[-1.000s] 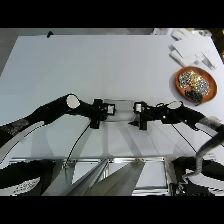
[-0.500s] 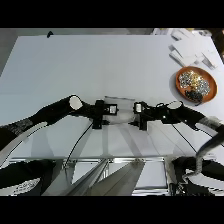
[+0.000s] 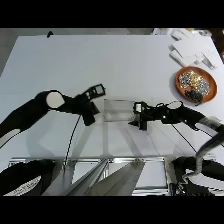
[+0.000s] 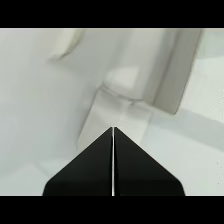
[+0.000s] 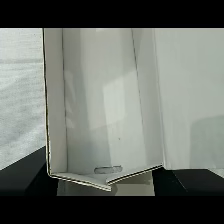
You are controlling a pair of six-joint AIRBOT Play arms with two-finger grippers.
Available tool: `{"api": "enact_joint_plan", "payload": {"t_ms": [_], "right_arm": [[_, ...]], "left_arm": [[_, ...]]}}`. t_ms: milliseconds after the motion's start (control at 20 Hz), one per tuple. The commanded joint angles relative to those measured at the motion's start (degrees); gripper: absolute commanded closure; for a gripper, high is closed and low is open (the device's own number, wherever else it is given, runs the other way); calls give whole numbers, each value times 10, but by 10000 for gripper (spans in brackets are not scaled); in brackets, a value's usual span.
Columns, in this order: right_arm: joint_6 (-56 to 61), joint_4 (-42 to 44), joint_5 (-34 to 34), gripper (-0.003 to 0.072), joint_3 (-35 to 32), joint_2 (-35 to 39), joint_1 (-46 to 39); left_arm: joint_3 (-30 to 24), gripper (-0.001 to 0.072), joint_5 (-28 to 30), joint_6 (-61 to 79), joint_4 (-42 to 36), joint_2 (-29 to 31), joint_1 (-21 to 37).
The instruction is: Fold the box and place the chain.
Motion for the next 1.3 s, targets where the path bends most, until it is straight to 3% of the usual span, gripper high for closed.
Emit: {"api": "enact_joint_plan", "payload": {"t_ms": [0,100,200,500,750,1250], "right_arm": [[0,0,0,308,0,0,0],[0,0,0,308,0,0,0],[0,0,0,308,0,0,0],[0,0,0,308,0,0,0],[0,0,0,308,0,0,0],[0,0,0,308,0,0,0]], "left_arm": [[0,704,-54,-316,129,68,61],[-6,703,-60,-432,164,68,95],[-26,698,-42,-489,136,50,114],[-42,698,-28,-412,-38,-64,111],[-42,698,-22,-407,-64,-117,83],[-42,699,-22,-383,-129,-124,48]]}}
